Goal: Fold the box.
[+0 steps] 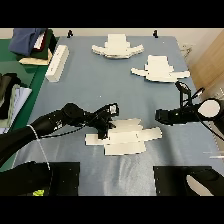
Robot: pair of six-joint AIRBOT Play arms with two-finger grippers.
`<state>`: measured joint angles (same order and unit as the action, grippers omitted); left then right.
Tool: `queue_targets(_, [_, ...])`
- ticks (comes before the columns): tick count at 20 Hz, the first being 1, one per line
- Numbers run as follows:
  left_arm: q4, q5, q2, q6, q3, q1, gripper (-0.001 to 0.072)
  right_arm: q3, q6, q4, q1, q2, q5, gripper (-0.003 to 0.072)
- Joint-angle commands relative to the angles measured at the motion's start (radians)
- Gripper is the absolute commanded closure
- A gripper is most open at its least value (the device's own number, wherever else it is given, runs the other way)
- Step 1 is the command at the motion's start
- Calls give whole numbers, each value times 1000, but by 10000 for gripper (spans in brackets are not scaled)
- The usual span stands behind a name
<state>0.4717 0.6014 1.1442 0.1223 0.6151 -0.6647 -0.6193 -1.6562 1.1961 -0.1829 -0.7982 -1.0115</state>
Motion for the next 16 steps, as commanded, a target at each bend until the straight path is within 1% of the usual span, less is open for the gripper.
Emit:
queue_targets(1, [-4,14,1,14,3,-1,695,0,0,0,0,0,0,684])
queue_targets(6, [-8,-14,1,76,12,-3,695,0,0,0,0,0,5,684])
queue_targets(9, [-8,29,1,89,11,-3,695,0,0,0,0,0,8,684])
queue_targets(11, [-11,30,1,89,11,-3,695,0,0,0,0,0,8,684])
queue_targets(16, [-31,68,2,60,11,-3,694,0,0,0,0,0,7,684])
